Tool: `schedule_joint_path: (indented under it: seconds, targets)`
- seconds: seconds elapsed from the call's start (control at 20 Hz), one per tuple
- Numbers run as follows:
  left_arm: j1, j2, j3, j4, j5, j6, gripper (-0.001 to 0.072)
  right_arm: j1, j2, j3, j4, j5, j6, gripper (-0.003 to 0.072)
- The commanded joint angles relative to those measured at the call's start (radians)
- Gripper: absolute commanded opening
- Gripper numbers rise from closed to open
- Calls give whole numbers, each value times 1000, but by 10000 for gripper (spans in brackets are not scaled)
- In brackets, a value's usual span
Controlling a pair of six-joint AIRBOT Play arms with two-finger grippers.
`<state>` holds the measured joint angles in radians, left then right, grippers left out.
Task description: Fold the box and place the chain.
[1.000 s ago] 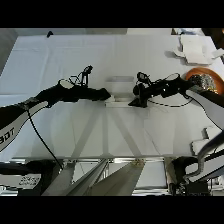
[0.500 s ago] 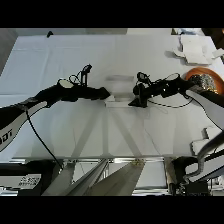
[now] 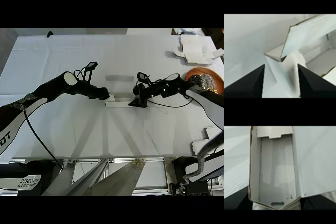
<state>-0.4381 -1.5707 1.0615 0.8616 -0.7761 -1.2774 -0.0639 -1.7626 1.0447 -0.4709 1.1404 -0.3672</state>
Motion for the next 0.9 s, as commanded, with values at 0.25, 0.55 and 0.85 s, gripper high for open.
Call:
schedule_joint_path:
  seconds: [0.25,0.55,0.85]
  targets:
    - [-59,-62,127,286,-101,-289,406,0,0,1,0,0,0,520]
    - [-112,-149,277,453,-253,-485,405,0,0,1,0,0,0,520]
    - [-162,-178,353,519,-294,-639,294,0,0,1,0,0,0,520]
